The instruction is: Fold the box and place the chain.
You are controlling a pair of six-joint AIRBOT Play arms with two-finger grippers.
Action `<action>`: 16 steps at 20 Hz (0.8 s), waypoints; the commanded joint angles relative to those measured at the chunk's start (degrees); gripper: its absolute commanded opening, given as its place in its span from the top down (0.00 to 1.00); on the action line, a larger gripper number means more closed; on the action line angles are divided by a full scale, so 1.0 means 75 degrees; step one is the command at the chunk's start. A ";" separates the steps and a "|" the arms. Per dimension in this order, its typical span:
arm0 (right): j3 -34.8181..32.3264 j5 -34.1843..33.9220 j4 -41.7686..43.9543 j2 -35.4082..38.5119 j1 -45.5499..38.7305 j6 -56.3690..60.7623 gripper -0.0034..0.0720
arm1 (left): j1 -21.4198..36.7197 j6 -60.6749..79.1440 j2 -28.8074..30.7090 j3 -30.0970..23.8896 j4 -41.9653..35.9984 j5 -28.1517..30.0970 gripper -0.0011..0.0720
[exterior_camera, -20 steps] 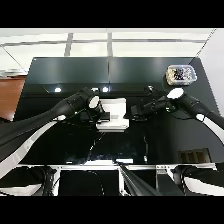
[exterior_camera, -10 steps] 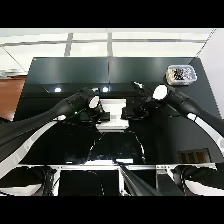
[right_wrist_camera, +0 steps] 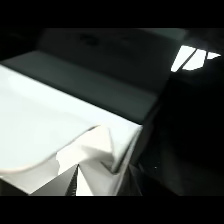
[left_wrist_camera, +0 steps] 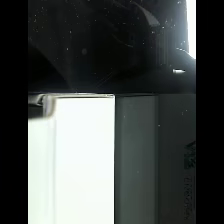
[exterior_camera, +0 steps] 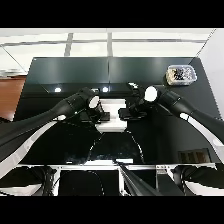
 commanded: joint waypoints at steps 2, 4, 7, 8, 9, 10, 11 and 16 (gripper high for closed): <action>0.0038 0.0052 -0.1052 -0.0055 0.0242 0.1008 0.52 | -0.0006 0.0000 0.0006 0.0006 -0.0003 -0.0003 0.95; 0.0119 0.0076 -0.1434 -0.0134 0.0504 0.1370 0.57 | -0.0003 0.0000 0.0006 0.0006 0.0000 0.0003 0.95; 0.0554 0.0297 -0.1947 -0.0455 0.0863 0.2090 0.57 | -0.0003 0.0000 0.0006 0.0006 0.0000 0.0006 0.95; 0.0769 0.0551 -0.2218 -0.0597 0.0982 0.2355 0.57 | -0.0003 0.0000 0.0006 0.0006 0.0000 0.0006 0.95; 0.1029 0.0833 -0.2518 -0.0761 0.1131 0.2582 0.57 | -0.0003 0.0000 0.0006 0.0006 0.0000 0.0006 0.95; 0.1236 0.0988 -0.2801 -0.0877 0.1276 0.2789 0.57 | -0.0003 0.0000 0.0006 0.0006 0.0000 0.0006 0.95; 0.1402 0.1105 -0.3092 -0.0985 0.1405 0.3127 0.57 | -0.0003 0.0000 0.0006 0.0006 0.0000 0.0003 0.95; 0.1530 0.1507 -0.2999 -0.1320 0.1469 0.3844 0.56 | 0.0000 0.0000 0.0006 0.0006 -0.0003 -0.0009 0.95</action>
